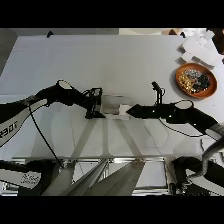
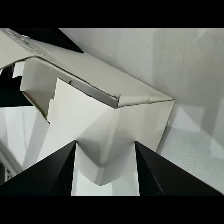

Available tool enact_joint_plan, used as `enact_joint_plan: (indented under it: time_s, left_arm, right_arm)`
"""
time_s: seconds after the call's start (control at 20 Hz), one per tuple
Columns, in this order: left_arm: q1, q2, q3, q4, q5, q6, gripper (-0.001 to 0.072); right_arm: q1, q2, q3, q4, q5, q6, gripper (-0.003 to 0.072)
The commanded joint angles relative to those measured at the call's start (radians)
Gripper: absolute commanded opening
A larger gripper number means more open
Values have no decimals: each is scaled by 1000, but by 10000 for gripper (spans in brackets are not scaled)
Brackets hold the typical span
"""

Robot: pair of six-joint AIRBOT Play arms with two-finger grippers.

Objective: Fold the box and place the chain.

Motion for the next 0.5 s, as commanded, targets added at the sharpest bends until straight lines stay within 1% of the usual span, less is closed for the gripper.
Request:
enact_joint_plan:
  time_s: [0.0,0.25,0.45]
  left_arm:
    - [0,-1,0,0,0,0,277]
    - [0,-1,0,0,0,0,277]
    - [0,-1,0,0,0,0,277]
  right_arm:
    - [43,2,0,0,-96,-3,413]
    - [99,2,0,-18,-237,11,408]
    - [111,2,0,-18,-267,16,408]
